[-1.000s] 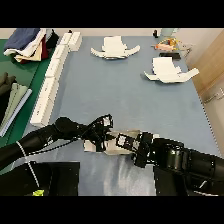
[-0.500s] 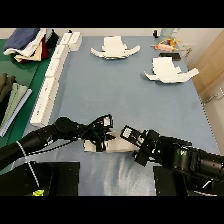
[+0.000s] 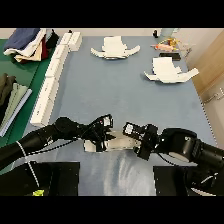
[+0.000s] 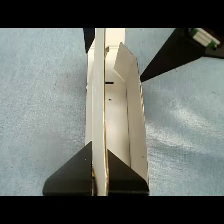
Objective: Fold the box.
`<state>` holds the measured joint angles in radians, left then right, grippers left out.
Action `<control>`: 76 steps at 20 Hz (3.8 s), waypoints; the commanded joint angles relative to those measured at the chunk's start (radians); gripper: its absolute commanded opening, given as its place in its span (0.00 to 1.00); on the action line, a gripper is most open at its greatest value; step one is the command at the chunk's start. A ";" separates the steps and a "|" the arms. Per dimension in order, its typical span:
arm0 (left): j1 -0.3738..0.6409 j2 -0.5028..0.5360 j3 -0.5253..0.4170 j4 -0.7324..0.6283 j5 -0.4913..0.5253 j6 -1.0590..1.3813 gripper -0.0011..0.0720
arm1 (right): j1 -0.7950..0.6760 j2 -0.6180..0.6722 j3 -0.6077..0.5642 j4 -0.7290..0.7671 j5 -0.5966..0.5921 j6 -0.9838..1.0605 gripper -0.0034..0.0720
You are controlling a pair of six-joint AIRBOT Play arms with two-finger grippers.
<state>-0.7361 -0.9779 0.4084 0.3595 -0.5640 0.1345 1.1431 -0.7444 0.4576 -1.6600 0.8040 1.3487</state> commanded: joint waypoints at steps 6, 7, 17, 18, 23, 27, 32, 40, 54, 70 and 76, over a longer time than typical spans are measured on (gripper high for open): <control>0.000 -0.001 0.000 0.000 0.000 0.000 0.04 | -0.428 -0.022 -0.047 0.710 0.037 -0.977 1.00; 0.000 -0.001 0.000 0.000 -0.001 0.000 0.04 | -0.443 -0.037 -0.058 0.735 0.040 -1.008 1.00; 0.000 -0.001 0.000 0.000 -0.001 0.000 0.04 | -0.451 -0.145 -0.083 0.819 0.044 -1.004 1.00; 0.000 -0.001 0.000 0.000 0.000 0.000 0.04 | -0.452 -0.145 -0.083 0.818 0.043 -1.004 1.00; 0.000 -0.001 0.000 0.000 0.000 0.000 0.04 | -0.449 -0.146 -0.083 0.817 0.059 -1.008 1.00; 0.000 -0.001 0.000 0.000 0.000 0.000 0.04 | -0.449 -0.147 -0.083 0.815 0.058 -1.009 1.00; 0.000 -0.001 0.000 0.000 0.000 0.000 0.04 | -0.452 -0.146 -0.086 0.820 0.044 -1.192 0.90; 0.000 -0.001 0.000 0.000 0.000 0.000 0.04 | -0.458 -0.146 -0.113 0.849 -0.028 -1.288 0.91; 0.000 -0.001 0.000 0.000 0.000 0.000 0.04 | -0.458 -0.146 -0.177 0.933 -0.104 -1.361 0.72; 0.000 -0.001 0.000 0.000 0.000 0.000 0.04 | -0.458 -0.146 -0.180 0.931 -0.109 -1.361 0.72; 0.000 -0.001 0.000 0.000 0.000 0.000 0.04 | -0.458 -0.146 -0.180 0.931 -0.109 -1.361 0.72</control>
<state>-0.7361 -0.9779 0.4084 0.3599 -0.5648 0.1349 0.6853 -0.8902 0.2768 -0.7292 0.6960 -0.0124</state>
